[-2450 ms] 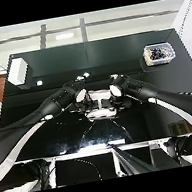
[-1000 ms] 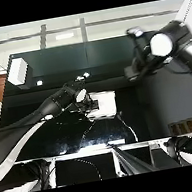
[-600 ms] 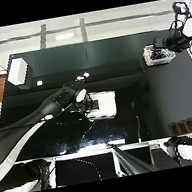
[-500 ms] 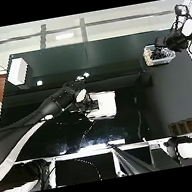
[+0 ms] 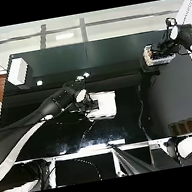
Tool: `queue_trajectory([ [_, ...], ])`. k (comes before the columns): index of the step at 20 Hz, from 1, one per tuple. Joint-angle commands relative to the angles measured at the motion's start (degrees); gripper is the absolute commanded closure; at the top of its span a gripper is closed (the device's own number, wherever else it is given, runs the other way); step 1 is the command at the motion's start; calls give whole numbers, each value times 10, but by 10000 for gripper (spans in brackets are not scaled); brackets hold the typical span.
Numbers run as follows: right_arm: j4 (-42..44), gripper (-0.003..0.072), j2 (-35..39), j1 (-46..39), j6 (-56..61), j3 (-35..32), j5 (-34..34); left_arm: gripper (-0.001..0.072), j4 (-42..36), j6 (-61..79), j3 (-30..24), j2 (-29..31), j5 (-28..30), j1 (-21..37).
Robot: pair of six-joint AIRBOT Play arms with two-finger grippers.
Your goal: Fold the box and place the chain.
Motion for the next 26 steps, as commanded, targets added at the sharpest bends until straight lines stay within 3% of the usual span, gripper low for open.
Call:
queue_trajectory([
  [1,-6,162,-22,-1,1,8,1,681,0,0,1,0,5,5],
  [2,-3,287,-22,-1,1,8,4,681,0,0,1,0,6,5],
  [3,0,489,-22,-1,0,9,12,681,0,0,1,0,6,5],
  [4,5,627,-22,-1,-1,12,19,681,-1,0,1,0,6,5],
  [5,12,653,-21,-1,0,20,32,681,-8,0,1,0,6,5],
  [10,13,654,12,-1,-37,92,106,681,-12,0,1,0,7,5],
  [16,23,655,135,-1,-67,130,125,681,-13,0,1,0,5,5],
  [20,83,655,224,-1,-90,154,131,681,-13,1,1,0,5,5],
  [23,127,655,264,-1,-121,203,199,681,-13,0,1,0,5,5],
  [26,234,654,318,-1,-190,205,238,681,-13,0,1,0,5,5],
])
